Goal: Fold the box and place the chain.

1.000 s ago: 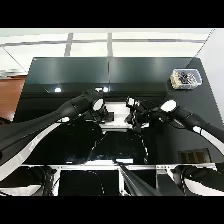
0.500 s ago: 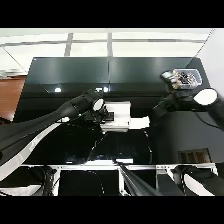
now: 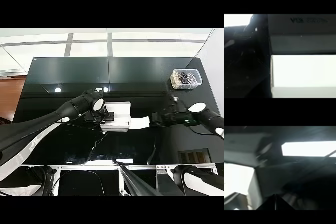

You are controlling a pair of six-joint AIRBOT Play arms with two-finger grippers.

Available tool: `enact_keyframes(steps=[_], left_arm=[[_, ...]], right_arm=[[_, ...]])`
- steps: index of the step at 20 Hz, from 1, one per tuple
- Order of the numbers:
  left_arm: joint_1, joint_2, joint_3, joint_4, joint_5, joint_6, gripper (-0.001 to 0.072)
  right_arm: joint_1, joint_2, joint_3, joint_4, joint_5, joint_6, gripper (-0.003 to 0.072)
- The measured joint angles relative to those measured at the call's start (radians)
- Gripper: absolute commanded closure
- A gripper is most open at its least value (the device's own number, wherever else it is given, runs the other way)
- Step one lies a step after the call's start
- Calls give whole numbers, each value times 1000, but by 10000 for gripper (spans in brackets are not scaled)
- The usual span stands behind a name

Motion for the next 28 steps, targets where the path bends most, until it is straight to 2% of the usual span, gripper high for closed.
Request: enact_keyframes(steps=[4,5,6,7,12,14,15,19,28], left_arm=[[0,0,0,0,0,0,679],[0,0,0,0,0,0,679],[0,0,0,0,0,0,679],[0,0,0,0,0,0,679],[0,0,0,0,0,0,679],[0,0,0,0,0,0,679],[0,0,0,0,0,0,679],[0,0,0,0,0,0,679],[0,0,0,0,0,0,679]], right_arm=[[78,-79,8,139,10,-66,656],[90,-89,19,153,22,-76,456],[97,-94,36,165,40,-83,178],[103,-99,59,170,62,-88,58],[120,-108,151,201,178,-101,61],[132,-109,166,211,200,-103,89],[143,-110,171,214,211,-104,199],[192,-109,187,215,219,-99,207],[344,-109,324,-75,161,183,207]])
